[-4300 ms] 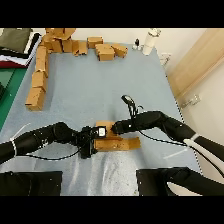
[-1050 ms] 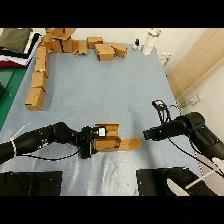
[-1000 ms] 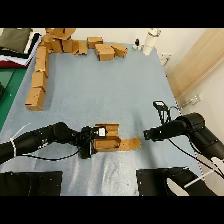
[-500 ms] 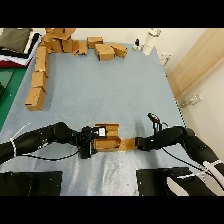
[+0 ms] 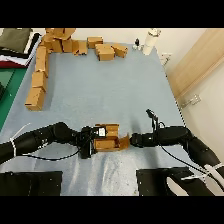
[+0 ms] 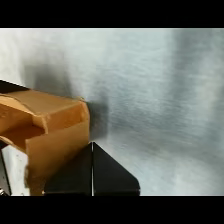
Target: Fold the box.
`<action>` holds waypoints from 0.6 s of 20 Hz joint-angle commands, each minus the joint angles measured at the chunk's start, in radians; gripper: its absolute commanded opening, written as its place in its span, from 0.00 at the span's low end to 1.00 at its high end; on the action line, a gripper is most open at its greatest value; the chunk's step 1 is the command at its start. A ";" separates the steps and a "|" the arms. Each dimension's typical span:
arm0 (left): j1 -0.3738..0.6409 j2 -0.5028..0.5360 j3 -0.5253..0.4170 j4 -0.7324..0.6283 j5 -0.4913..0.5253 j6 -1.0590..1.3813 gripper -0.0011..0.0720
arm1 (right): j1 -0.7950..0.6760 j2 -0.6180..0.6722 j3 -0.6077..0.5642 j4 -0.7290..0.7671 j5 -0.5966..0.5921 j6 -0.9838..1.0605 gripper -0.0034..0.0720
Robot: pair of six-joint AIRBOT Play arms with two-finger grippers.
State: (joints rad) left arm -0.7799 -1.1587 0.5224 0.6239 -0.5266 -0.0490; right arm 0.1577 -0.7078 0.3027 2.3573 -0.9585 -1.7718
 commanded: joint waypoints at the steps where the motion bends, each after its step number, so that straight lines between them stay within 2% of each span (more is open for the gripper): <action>1: 0.000 -0.001 0.000 0.000 0.000 0.000 0.66 | 0.001 0.036 0.008 0.053 -0.009 -0.055 0.05; 2: 0.000 -0.001 0.000 0.000 0.000 0.000 0.66 | 0.001 0.036 0.009 0.053 -0.020 -0.062 0.15; 3: 0.000 -0.001 0.000 0.000 0.000 0.000 0.66 | 0.001 0.034 0.008 0.053 -0.026 -0.062 0.35; 4: 0.000 -0.001 0.000 0.000 0.000 0.000 0.66 | 0.001 0.034 0.008 0.052 -0.025 -0.062 0.45; 8: 0.000 -0.001 0.000 0.000 0.000 0.000 0.66 | 0.003 0.023 0.008 0.052 -0.018 -0.070 0.45; 10: 0.000 -0.001 0.000 0.000 0.000 0.000 0.66 | 0.047 0.021 0.009 0.052 -0.008 -0.070 0.66; 12: 0.000 -0.001 0.000 0.000 0.000 0.000 0.66 | 0.121 0.018 0.012 0.047 0.046 -0.069 0.66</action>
